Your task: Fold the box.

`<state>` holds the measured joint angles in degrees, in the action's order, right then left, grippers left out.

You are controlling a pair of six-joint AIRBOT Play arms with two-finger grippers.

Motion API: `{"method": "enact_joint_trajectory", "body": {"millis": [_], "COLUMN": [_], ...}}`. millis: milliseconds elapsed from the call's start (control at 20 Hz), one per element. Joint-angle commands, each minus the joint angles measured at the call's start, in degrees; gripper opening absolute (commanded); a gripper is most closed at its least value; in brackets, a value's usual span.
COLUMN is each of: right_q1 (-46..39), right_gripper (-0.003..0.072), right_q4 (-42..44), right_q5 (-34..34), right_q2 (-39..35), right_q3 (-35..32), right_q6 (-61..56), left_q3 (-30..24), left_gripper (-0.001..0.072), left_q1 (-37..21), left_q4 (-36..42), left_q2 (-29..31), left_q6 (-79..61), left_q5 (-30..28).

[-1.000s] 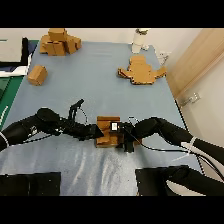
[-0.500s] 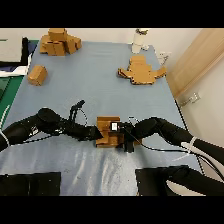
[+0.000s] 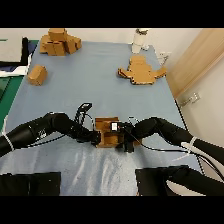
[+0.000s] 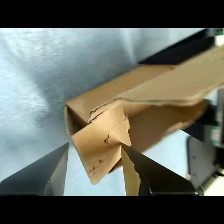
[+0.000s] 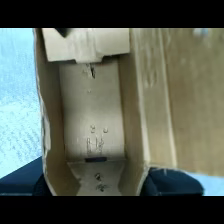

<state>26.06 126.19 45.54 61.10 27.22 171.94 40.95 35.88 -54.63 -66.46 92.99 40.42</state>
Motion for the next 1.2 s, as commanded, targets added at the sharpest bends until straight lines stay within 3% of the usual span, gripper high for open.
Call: {"method": "enact_joint_trajectory", "body": {"millis": [0,500,700,850,900,950,1000,1050,1150], "right_q1": [0.0,0.0,0.0,0.0,0.0,0.0,0.0,0.0,0.0], "right_gripper": [0.0569,0.0569,0.0569,0.0569,0.0569,0.0569,0.0569,0.0569,0.0569], "right_q4": [0.0,0.0,0.0,0.0,0.0,0.0,0.0,0.0,0.0], "right_q5": [0.0,0.0,0.0,0.0,0.0,0.0,0.0,0.0,0.0], "right_q2": [0.0,0.0,0.0,0.0,0.0,0.0,0.0,0.0,0.0], "right_q3": [0.0,0.0,0.0,0.0,0.0,0.0,0.0,0.0,0.0], "right_q6": [0.0,0.0,0.0,0.0,0.0,0.0,0.0,0.0,0.0], "left_q3": [1.3,5.4,7.3,8.5,9.2,9.7,10.2,10.6,11.0], "left_gripper": [0.0476,0.0474,0.0474,0.0422,0.0345,0.0328,0.0225,0.0216,0.0108], "left_q1": [2.0,9.2,11.5,12.0,12.0,12.0,12.0,12.0,12.3], "left_q4": [-8.8,-15.1,-19.3,-23.7,-23.9,-24.0,-24.1,-24.1,-24.1], "left_q2": [0.0,-2.6,-6.1,-6.9,-7.2,-7.4,-7.6,-7.9,-8.2], "left_q6": [10.1,19.6,25.9,31.5,31.3,31.3,30.8,30.8,30.6], "left_q5": [-1.3,-1.0,2.2,4.4,4.8,4.7,4.7,4.8,5.0]}}
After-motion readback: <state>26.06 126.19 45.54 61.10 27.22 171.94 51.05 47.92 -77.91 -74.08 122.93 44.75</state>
